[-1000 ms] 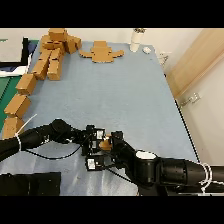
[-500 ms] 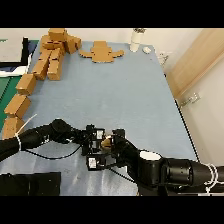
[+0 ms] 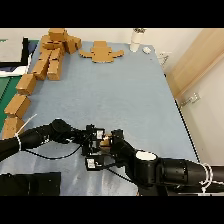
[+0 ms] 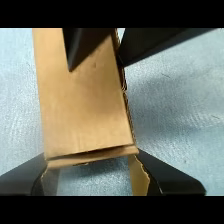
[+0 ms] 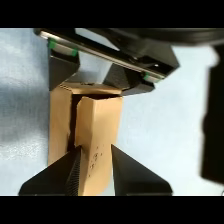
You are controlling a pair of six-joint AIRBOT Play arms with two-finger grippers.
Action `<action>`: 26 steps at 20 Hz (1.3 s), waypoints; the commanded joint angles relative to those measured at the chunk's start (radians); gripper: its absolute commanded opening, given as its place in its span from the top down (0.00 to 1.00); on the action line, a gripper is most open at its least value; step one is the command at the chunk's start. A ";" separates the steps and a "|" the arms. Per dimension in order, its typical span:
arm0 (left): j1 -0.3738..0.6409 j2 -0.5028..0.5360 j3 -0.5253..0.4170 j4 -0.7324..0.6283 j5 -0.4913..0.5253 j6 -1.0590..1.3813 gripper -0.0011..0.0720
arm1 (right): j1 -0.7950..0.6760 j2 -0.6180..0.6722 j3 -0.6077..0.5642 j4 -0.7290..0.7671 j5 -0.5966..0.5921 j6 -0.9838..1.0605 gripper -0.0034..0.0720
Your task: Fold the box.
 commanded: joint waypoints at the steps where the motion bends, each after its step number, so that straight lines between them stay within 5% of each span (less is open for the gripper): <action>1: 0.000 0.000 0.000 0.000 0.000 0.000 0.48 | 0.000 -0.019 0.000 0.034 0.020 0.000 0.59; 11: 0.000 0.000 0.000 0.000 0.000 0.000 0.48 | 0.000 0.000 0.000 0.039 0.006 0.000 0.57; 13: 0.000 0.000 0.000 0.000 0.000 0.000 0.48 | 0.000 0.019 0.000 0.037 -0.002 0.000 0.36; 17: 0.000 0.000 0.000 0.000 0.000 0.000 0.48 | 0.000 0.063 0.001 0.049 -0.030 0.000 0.35; 20: 0.000 0.000 0.000 0.000 0.000 0.000 0.48 | 0.000 0.149 0.003 0.214 -0.095 0.151 0.37; 21: 0.000 0.000 0.000 0.000 0.000 0.000 0.48 | -0.002 0.180 -0.002 0.311 -0.104 0.263 0.40; 25: 0.000 0.000 0.000 0.000 0.000 0.000 0.48 | -0.026 0.257 -0.114 0.493 0.035 0.733 0.94; 26: 0.000 0.000 0.000 0.000 0.000 0.000 0.48 | -0.032 0.272 -0.156 0.500 0.125 0.832 0.95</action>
